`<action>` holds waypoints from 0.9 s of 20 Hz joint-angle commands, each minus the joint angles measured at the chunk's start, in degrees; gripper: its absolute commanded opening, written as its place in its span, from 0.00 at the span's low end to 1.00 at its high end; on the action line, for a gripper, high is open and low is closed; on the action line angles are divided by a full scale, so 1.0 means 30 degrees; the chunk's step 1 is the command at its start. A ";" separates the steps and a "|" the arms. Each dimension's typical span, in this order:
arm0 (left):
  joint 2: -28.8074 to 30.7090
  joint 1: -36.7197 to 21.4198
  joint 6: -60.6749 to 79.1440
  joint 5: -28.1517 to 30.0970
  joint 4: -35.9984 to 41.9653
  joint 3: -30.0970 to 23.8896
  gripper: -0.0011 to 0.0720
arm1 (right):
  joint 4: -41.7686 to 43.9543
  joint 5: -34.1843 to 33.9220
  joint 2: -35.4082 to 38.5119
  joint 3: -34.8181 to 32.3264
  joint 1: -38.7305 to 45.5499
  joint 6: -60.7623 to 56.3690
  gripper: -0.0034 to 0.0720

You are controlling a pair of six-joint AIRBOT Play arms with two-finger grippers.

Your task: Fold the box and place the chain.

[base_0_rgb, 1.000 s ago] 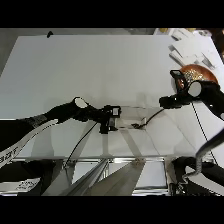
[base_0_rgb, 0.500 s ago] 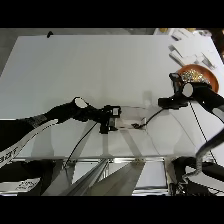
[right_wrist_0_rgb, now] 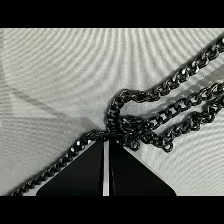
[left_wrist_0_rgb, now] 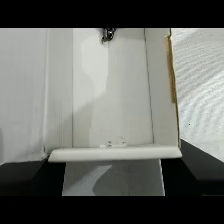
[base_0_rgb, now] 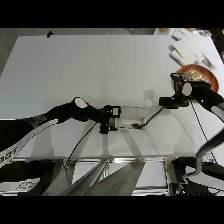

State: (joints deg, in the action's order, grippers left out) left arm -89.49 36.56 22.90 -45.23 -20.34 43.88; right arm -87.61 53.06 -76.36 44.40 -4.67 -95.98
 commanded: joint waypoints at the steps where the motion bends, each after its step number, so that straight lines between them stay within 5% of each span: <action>1: 0.0015 -0.0007 0.0007 0.0000 -0.0007 0.0000 0.14 | 0.0044 0.0605 0.0656 -0.0007 -0.0007 0.0554 0.07; 10: 0.0015 -0.0007 0.0007 0.0007 -0.0007 0.0000 0.14 | -0.0102 0.0991 0.2382 -0.0007 -0.0007 0.1093 0.07; 13: 0.0015 -0.0007 0.0007 -0.0007 0.0000 0.0000 0.14 | -0.0087 0.0554 0.2259 -0.0007 0.0051 0.0998 0.41; 18: 0.0015 -0.0007 0.0000 0.0000 -0.0007 0.0000 0.14 | -0.0066 0.0488 0.1173 -0.0007 0.0168 0.0051 0.40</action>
State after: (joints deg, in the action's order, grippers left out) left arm -89.49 36.56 22.90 -45.23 -20.34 43.88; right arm -87.88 54.68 -71.22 44.36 -4.27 -94.28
